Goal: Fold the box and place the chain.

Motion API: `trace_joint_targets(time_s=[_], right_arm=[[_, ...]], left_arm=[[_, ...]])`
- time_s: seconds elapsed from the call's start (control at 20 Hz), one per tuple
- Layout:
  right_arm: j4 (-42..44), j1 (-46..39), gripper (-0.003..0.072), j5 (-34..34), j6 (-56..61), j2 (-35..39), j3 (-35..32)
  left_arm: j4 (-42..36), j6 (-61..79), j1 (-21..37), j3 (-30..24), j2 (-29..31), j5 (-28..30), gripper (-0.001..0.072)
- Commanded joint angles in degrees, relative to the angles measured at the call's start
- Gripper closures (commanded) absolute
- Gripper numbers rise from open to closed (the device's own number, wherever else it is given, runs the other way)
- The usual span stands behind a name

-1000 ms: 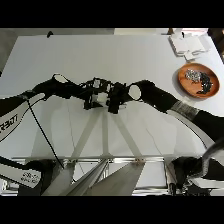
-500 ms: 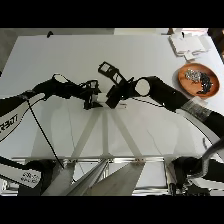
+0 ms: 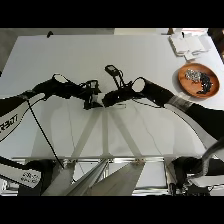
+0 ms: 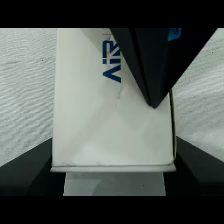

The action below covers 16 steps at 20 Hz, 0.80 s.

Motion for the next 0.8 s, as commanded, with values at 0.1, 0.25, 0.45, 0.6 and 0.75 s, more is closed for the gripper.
trace_joint_targets(time_s=[0.1,0.25,0.45,0.6,0.75], right_arm=[[-0.7,0.2,0.0679,2.3,0.4,-0.8,-0.1],[-0.5,0.1,0.0678,0.6,0.4,1.6,-0.1],[-0.9,0.1,0.0676,-0.9,0.4,8.0,-0.1],[-5.0,0.0,0.0676,-0.1,0.5,13.0,-0.2],[-6.0,-3.0,0.0677,4.4,2.1,14.8,-0.4]], left_arm=[[0.0,0.0,0.0,0.0,0.0,0.0,0.0374],[0.0,0.0,0.0,0.0,0.0,0.0,0.0374],[0.0,0.0,0.0,0.0,0.0,0.0,0.0374],[0.0,0.0,0.0,0.0,0.0,0.0,0.0374],[0.0,0.0,0.0,0.0,0.0,0.0,0.0374]])
